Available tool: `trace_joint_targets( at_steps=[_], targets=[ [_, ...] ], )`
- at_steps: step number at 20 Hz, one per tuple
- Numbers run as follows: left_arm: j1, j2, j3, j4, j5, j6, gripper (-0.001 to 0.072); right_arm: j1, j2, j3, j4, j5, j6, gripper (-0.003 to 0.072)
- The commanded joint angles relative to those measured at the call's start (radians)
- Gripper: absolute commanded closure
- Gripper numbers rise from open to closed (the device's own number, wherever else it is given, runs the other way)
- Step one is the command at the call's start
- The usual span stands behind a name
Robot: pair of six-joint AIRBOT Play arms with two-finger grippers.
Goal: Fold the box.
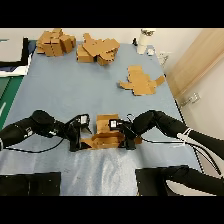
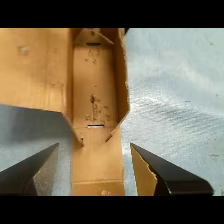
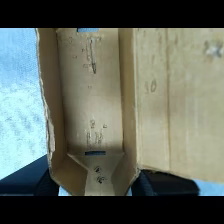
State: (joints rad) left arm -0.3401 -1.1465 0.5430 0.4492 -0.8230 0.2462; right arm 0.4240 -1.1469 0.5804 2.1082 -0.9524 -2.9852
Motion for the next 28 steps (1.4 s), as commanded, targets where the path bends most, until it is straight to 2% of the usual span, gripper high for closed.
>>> trace_joint_targets(
  at_steps=[1,8,9,10,15,16,17,23,24,28],
  targets=[
    [-0.043,0.0,-0.006,0.029,0.047,-0.057,0.0056,0.0,-0.001,0.0,0.0,0.001,0.0,0.0151],
    [-0.078,-0.002,-0.006,0.02,0.067,-0.109,0.0075,0.0,-0.001,0.0,0.0,0.001,0.0,0.0151],
    [-0.078,-0.002,-0.006,0.02,0.066,-0.109,0.0218,0.0,-0.001,0.0,0.0,0.001,0.0,0.0151],
    [-0.078,-0.002,-0.006,0.019,0.066,-0.109,0.0308,0.0,-0.001,0.0,0.0,0.001,0.0,0.0151],
    [-0.098,-0.005,-0.006,0.014,0.09,-0.109,0.0313,0.0,-0.001,0.0,0.0,0.001,0.0,0.0151],
    [-0.106,-0.013,-0.006,0.014,0.101,-0.109,0.0452,0.0,-0.001,0.0,0.0,0.001,0.0,0.0151],
    [-0.113,-0.02,-0.006,0.014,0.115,-0.109,0.0486,0.0,-0.001,0.0,0.0,0.001,0.0,0.0151],
    [-0.164,-0.031,-0.006,0.014,0.202,-0.108,0.0503,0.0,-0.001,0.0,0.0,0.001,0.0,0.0151],
    [-0.168,-0.031,-0.006,0.014,0.217,-0.107,0.0646,0.0,-0.001,0.0,0.0,0.001,0.0,0.0151],
    [-0.19,-0.031,-0.006,-0.011,0.243,-0.104,0.0652,0.0,-0.001,0.0,0.0,0.001,0.0,0.0151]
  ],
)
